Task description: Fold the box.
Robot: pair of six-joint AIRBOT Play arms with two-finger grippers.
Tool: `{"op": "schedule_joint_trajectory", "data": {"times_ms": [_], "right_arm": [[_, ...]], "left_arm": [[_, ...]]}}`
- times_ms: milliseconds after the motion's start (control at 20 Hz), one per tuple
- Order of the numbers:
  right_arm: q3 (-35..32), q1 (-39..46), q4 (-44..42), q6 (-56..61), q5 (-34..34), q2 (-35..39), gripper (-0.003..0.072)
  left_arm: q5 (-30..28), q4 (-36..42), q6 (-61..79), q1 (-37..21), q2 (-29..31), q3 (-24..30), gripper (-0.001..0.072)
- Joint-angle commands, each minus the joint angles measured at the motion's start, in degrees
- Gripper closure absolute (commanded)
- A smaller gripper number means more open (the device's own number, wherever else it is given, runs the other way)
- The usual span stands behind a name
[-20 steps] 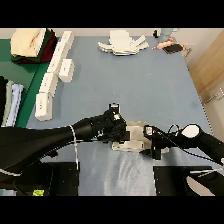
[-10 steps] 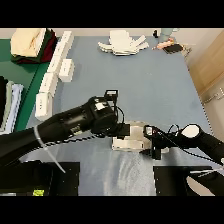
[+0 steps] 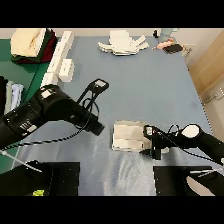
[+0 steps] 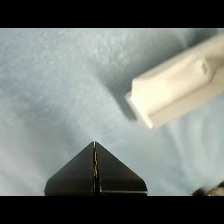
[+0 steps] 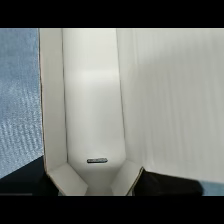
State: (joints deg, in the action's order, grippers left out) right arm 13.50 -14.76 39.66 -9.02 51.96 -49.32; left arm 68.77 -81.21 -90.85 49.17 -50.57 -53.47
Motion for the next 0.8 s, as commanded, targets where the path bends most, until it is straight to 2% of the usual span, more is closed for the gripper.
{"op": "schedule_joint_trajectory", "data": {"times_ms": [0, 50, 100, 350, 600, 750], "right_arm": [[0.00, 0.00, 0.00, 0.02, 0.02, 0.04, 0.0098], [0.00, 0.00, 0.00, 0.00, 0.02, 0.04, 0.0097], [0.00, 0.00, 0.00, 0.00, 0.02, 0.04, 0.0098], [0.00, 0.00, 0.00, 0.00, 0.02, 0.04, 0.0097], [0.00, 0.00, 0.00, 0.00, 0.02, 0.04, 0.0098], [0.00, 0.00, 0.00, 0.00, 0.02, 0.04, 0.0097]], "left_arm": [[-4.57, 16.72, 42.53, -11.96, 6.10, 11.52, 0.0644], [-7.30, 20.92, 49.66, -14.21, 6.36, 14.75, 0.0193], [-10.62, 24.46, 54.69, -15.80, 6.19, 17.49, 0.0013], [-23.43, 40.15, 88.70, -17.00, 2.40, 27.39, 0.0013], [-23.89, 54.77, 104.80, -16.74, -7.23, 28.52, 0.0013], [-25.94, 58.18, 109.66, -14.47, -10.25, 28.50, 0.0013]]}}
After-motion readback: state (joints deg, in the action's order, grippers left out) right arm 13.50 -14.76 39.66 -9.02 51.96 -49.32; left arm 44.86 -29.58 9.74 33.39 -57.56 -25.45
